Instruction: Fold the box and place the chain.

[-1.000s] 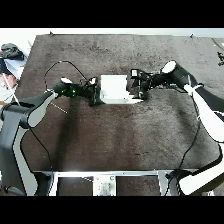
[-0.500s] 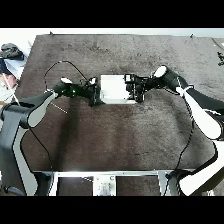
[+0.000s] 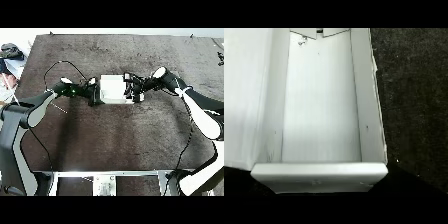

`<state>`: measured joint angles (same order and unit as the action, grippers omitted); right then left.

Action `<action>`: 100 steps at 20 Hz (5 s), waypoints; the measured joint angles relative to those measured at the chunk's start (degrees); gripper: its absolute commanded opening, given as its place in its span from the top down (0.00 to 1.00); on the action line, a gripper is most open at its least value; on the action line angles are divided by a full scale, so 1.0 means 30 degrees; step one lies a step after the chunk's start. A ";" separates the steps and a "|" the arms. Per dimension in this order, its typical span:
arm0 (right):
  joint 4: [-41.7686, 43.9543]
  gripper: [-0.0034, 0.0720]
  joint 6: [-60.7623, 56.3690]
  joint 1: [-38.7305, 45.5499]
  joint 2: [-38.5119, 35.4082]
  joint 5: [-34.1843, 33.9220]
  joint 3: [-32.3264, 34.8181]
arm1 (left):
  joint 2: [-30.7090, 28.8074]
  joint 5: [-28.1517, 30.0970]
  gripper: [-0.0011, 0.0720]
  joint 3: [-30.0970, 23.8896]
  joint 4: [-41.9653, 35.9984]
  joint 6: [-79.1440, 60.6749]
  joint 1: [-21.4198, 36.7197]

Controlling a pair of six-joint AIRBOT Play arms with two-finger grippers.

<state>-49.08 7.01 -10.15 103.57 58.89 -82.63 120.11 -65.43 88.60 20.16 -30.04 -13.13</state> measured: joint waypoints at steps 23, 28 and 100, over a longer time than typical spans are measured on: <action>0.1042 0.12 0.1792 -0.0255 0.0466 -0.0321 0.0087 | 0.0000 0.0000 0.70 0.0000 -0.0015 0.0000 -0.0015; 0.0605 0.59 0.1428 -0.0255 0.0335 -0.0423 0.0087 | 0.0000 0.0000 0.70 0.0000 -0.0022 0.0000 -0.0015; -0.4794 0.35 -2.7911 -0.1603 0.0714 0.3045 -0.2871 | 0.0000 0.0000 0.70 0.0000 -0.0022 0.0000 -0.0022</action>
<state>-63.46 -76.73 -14.96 105.71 68.03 -91.24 120.11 -65.43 88.60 20.10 -30.04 -13.19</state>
